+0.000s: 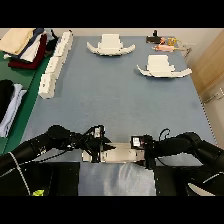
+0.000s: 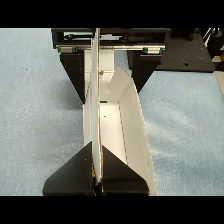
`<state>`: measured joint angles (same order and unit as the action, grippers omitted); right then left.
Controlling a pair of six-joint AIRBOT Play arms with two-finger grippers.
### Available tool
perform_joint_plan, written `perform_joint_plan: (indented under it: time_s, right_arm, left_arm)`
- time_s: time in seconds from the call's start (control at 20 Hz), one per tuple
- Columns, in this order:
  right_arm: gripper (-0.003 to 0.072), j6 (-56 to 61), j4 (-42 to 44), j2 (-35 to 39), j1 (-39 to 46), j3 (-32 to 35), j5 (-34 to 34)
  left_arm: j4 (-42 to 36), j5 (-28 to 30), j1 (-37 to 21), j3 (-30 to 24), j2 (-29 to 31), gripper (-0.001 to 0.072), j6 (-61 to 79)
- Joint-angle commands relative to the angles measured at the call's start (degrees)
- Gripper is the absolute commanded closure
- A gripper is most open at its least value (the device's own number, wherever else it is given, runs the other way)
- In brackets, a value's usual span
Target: Fold the box.
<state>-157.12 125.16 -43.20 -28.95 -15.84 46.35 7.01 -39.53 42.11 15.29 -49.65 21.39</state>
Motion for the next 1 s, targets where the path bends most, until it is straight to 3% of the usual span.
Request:
perform_joint_plan:
  time_s: [0.0,0.15,0.25,0.5,0.65,0.7,0.75,0.95]
  right_arm:
    - [0.0059,-0.2,0.4,0.0,0.0,0.9,-2.0]
    - [0.0064,-1.5,0.8,-0.1,0.0,1.3,-2.9]
    - [0.0177,-1.5,0.8,-0.1,0.0,1.8,-2.9]
    - [0.0174,-1.9,0.9,0.0,-0.1,2.1,-2.9]
    - [0.0131,-1.9,0.8,0.1,-0.1,2.1,-2.6]
    - [0.001,-1.9,0.8,0.1,-0.1,2.1,-2.6]
    - [-0.0015,-1.9,0.8,0.1,-0.1,2.1,-2.6]
    - [-0.0002,-1.9,0.9,0.1,-0.1,2.1,-2.8]
  left_arm:
    - [0.0,0.0,0.0,0.0,0.0,0.0694,0.0]
    - [0.0,0.0,0.0,0.0,0.0,0.0693,0.0]
    - [0.0,0.0,0.0,0.0,0.0,0.0693,0.0]
    - [0.0,0.0,0.0,0.0,0.0,0.0693,0.0]
    - [0.0,0.0,0.0,0.0,0.0,0.0693,0.0]
    - [0.0,0.0,0.0,0.0,0.0,0.0694,0.0]
    - [0.0,0.0,0.0,0.0,0.0,0.0694,0.0]
    - [0.0,0.0,0.0,0.0,0.0,0.0693,0.0]
